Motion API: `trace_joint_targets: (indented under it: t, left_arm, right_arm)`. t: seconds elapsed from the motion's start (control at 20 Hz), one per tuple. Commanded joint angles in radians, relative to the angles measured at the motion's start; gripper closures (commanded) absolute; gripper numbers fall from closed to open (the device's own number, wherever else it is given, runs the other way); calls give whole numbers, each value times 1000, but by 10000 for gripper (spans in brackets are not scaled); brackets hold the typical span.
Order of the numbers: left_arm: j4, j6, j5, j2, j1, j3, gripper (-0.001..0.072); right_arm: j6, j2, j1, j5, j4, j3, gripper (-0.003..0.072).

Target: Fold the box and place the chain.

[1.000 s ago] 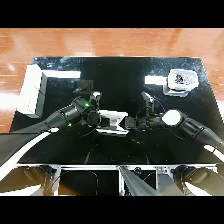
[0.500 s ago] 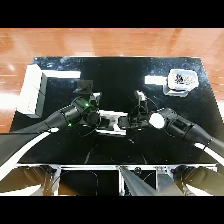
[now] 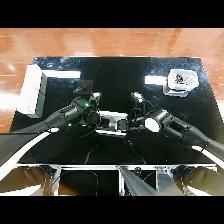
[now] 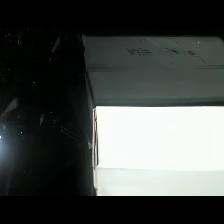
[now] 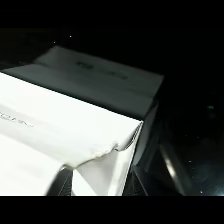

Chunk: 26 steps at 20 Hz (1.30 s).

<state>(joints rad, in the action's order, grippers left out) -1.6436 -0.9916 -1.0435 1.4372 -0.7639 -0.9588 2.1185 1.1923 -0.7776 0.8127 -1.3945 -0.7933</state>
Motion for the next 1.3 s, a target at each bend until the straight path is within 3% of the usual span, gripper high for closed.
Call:
trace_joint_targets:
  t: [0.0,0.8,1.25]
  left_arm:
    - [0,0,-4,0,-1,1,688]
    - [0,-1,-3,0,-1,1,688]
    - [5,-4,1,0,0,0,688]
  right_arm:
    - [40,1,-18,26,-58,-22,270]
    - [136,164,-24,161,-69,-162,317]
    - [167,251,-25,331,-133,-259,318]
